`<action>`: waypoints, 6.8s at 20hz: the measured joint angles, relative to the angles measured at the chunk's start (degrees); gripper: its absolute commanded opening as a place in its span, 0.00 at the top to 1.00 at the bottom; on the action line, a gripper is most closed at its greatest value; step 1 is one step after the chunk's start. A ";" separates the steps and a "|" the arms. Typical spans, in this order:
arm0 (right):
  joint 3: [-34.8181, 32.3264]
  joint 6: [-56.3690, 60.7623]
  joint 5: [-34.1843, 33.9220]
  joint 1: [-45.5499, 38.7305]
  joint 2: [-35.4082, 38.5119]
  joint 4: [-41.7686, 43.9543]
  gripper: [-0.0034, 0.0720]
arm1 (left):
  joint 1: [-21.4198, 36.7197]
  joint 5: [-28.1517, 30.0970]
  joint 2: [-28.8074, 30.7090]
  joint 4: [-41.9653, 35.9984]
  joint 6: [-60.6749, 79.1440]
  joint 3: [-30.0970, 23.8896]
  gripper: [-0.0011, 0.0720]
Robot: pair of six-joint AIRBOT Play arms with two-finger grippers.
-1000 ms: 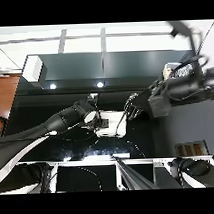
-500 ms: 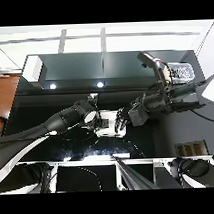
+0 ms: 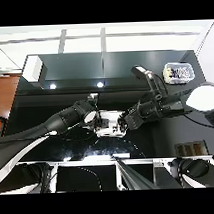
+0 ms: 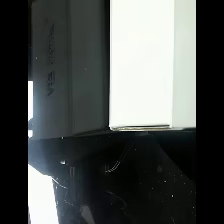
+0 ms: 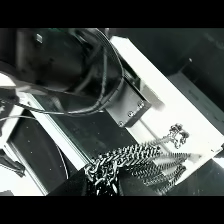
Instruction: Fold the box and place the chain.
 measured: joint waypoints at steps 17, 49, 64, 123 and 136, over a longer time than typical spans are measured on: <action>-1.29 0.17 -0.94 -14.47 2.27 -13.42 0.30 | 0.00 -0.11 -0.02 0.92 -4.02 0.00 0.95; -1.20 3.96 0.39 -19.71 3.32 -16.90 0.30 | 41.29 -1.40 21.31 -59.54 148.39 -28.87 0.01; -1.22 5.09 -0.33 -19.71 3.32 -17.27 0.30 | 33.66 1.64 9.64 -59.39 159.10 -24.15 0.02; -2.01 -31.36 -9.90 -9.81 -11.39 -2.47 0.03 | 27.06 9.68 9.42 -56.52 150.86 -23.82 0.45; -4.81 -50.97 -7.43 -2.62 -12.87 -1.57 0.03 | 26.51 10.21 9.42 -56.37 150.49 -23.82 0.45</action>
